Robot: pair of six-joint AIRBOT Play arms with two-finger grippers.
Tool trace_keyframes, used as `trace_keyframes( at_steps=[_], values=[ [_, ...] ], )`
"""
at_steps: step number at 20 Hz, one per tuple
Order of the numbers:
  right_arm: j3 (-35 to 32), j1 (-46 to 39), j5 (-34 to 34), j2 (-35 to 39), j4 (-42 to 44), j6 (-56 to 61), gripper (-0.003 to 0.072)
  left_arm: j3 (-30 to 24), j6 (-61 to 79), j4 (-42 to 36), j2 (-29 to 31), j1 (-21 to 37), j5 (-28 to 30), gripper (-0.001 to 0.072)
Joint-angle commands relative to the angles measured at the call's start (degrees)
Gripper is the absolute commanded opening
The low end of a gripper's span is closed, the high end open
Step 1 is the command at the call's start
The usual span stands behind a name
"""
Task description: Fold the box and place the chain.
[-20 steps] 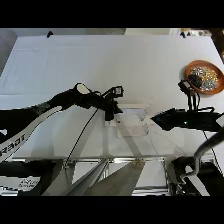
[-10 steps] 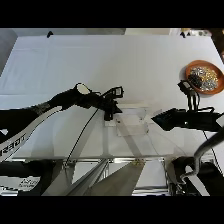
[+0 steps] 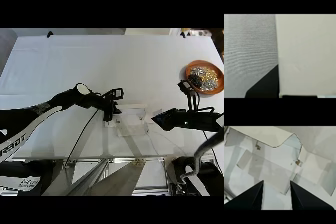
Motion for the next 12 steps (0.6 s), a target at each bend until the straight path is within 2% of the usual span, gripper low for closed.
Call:
trace_keyframes(
  at_steps=[1,5,12],
  values=[
    [0.00,0.04,-0.15,0.04,0.00,0.02,0.0361,-0.02,5.31,0.44,-0.04,-0.50,-1.03,0.0006],
    [0.00,0.04,-0.26,0.04,0.00,0.02,0.0361,0.57,3.78,0.50,-0.04,-0.61,-4.22,0.0004],
    [0.00,0.04,0.39,0.04,-1.42,0.04,0.0361,0.57,3.91,0.48,-0.04,-0.72,-0.96,0.0009]
  ],
)
